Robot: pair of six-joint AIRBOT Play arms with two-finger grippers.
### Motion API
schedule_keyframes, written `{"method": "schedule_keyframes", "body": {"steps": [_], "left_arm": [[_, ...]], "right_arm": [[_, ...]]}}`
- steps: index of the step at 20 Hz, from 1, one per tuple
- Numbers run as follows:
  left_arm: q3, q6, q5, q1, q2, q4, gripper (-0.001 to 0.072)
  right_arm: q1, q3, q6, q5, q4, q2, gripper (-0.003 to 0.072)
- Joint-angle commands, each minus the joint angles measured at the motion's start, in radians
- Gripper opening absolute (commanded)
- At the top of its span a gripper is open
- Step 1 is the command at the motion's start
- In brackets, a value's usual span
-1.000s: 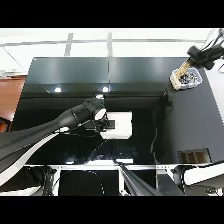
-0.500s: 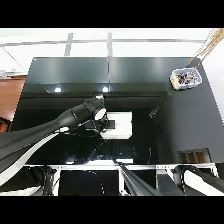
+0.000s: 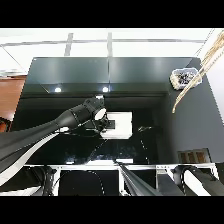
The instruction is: Fold the box and place the chain.
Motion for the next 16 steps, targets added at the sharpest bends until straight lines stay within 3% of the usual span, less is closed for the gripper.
{"method": "schedule_keyframes", "body": {"steps": [1, 8, 16], "left_arm": [[0.0, 0.0, 0.001, 0.0, 0.0, 0.001, 0.0027], [0.0, 0.0, 0.0, 0.0, 0.0, 0.0, 0.0027], [0.0, 0.0, 0.001, 0.0, 0.0, 0.0, 0.0027]], "right_arm": [[0.013, -0.007, -0.035, 0.289, 0.171, 0.024, 0.0011], [0.293, -0.008, 0.005, 0.262, 0.168, 0.029, 0.0011], [0.401, -0.008, 0.062, 0.156, 0.169, 0.026, 0.0011]]}}
